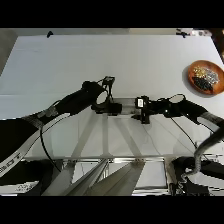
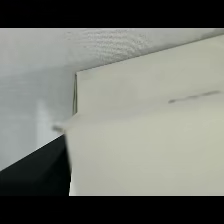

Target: Fold the box and place the chain.

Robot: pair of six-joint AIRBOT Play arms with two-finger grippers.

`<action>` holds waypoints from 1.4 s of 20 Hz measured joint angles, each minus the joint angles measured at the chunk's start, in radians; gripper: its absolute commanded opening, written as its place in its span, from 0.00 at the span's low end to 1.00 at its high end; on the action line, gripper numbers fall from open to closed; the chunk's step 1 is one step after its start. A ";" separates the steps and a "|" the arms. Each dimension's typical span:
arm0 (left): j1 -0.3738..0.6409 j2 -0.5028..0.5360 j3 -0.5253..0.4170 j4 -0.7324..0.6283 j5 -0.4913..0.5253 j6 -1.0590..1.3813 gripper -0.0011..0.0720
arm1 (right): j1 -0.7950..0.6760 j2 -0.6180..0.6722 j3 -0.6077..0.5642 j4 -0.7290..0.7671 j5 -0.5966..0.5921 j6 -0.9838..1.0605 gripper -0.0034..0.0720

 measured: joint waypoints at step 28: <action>0.214 0.245 -0.255 -0.426 -0.006 1.861 0.98 | 0.000 0.000 0.000 -0.001 0.002 -0.001 0.58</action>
